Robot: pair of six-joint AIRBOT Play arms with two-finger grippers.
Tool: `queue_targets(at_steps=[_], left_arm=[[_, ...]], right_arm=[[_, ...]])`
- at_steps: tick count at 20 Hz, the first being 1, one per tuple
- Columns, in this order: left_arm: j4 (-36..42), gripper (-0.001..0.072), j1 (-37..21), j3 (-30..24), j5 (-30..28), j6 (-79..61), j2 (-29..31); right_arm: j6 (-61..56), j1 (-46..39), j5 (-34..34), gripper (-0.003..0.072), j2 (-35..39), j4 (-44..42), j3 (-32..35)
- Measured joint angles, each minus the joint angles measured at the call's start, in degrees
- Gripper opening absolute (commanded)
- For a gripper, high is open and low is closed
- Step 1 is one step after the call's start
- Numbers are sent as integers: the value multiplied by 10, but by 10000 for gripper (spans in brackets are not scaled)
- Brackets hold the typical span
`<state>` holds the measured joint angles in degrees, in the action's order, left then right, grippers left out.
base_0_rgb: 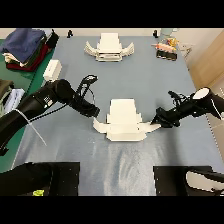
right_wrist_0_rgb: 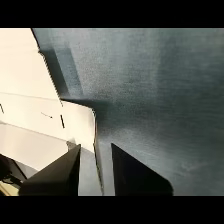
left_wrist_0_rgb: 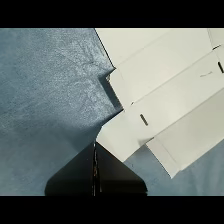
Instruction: Fold the box.
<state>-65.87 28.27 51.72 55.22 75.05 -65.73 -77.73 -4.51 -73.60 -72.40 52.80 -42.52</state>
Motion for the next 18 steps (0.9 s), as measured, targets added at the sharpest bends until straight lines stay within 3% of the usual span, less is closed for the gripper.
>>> queue_targets(at_steps=[1, 2, 8, 9, 10, 18], left_arm=[[4, 17, 0, 0, 3, 0, 0], [10, 17, 0, 0, 5, 0, 0], [47, 18, -2, 1, 11, 6, 0], [49, 212, -3, 2, 13, 7, 0], [53, 453, -5, 2, 15, 8, 0], [61, 478, -67, 4, 53, 16, -1]], right_arm=[[10, 0, -6, 34, -8, -3, -2], [21, 0, -10, 5, -14, -8, -3], [112, 30, -10, 5, -20, -65, 14], [129, 44, 0, 5, -13, -78, 28], [146, 59, 17, 5, -1, -91, 47], [213, 150, 195, 5, 161, -122, 191]])
